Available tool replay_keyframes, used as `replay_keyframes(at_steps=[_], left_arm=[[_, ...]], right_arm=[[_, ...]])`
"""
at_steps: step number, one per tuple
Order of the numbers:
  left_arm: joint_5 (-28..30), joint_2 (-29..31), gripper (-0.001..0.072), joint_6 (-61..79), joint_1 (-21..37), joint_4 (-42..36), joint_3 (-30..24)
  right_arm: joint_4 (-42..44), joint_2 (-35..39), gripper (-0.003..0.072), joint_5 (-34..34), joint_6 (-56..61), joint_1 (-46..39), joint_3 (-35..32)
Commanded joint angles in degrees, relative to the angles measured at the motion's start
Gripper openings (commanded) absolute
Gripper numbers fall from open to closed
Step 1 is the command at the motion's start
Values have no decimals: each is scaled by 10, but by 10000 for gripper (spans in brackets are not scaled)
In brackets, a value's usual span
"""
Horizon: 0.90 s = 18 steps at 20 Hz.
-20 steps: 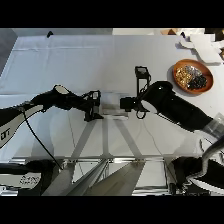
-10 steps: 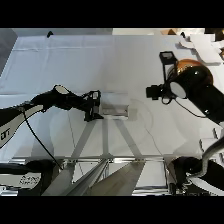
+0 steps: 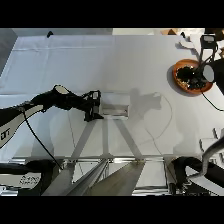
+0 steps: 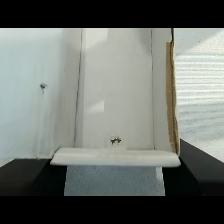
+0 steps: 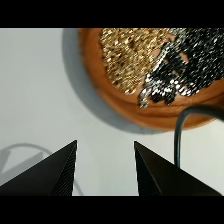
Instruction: Fold the box and place the chain.
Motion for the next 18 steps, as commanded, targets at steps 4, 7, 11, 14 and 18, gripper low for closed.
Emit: replay_keyframes(at_steps=[4,7,11,14,18], left_arm=[[0,0,401,0,0,0,0],[0,0,401,0,0,0,0],[0,0,401,0,0,0,0],[0,0,401,0,0,0,0],[0,0,401,0,0,0,0]], right_arm=[[131,-145,401,-28,-125,-117,112],[171,-237,416,-4,-148,-138,201],[170,-326,560,-8,-166,-138,242],[150,-351,551,-59,-155,-138,242],[136,-374,548,-78,-126,-146,242]])
